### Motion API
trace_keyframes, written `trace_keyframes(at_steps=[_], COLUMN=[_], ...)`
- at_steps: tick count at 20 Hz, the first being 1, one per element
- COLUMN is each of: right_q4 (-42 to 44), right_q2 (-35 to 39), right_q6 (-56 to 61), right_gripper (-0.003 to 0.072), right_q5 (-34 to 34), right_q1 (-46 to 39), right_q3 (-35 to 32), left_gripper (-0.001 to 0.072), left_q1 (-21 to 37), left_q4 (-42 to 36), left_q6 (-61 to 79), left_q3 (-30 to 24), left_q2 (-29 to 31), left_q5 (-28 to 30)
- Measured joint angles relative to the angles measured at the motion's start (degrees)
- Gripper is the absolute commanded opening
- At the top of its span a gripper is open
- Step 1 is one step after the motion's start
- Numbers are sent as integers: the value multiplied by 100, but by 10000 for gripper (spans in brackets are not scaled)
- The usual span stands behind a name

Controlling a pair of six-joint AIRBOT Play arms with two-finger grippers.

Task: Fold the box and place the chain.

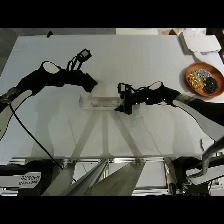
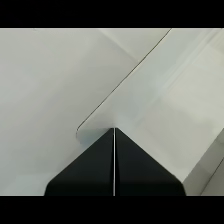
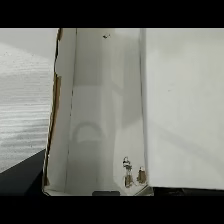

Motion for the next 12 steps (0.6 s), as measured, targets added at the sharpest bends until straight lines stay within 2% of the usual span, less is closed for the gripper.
trace_keyframes(at_steps=[4,8,12], right_q4=[-9,-20,-13], right_q2=[0,0,0], right_q6=[-7,-11,-11], right_gripper=[518,518,518], right_q5=[0,11,9], right_q1=[0,2,2], right_q3=[0,0,0], left_gripper=[11,11,10], left_q1=[4,4,4], left_q4=[-13,31,407], left_q6=[-81,-98,-101], left_q3=[0,0,0], left_q2=[114,551,1180], left_q5=[-212,-562,-1495])
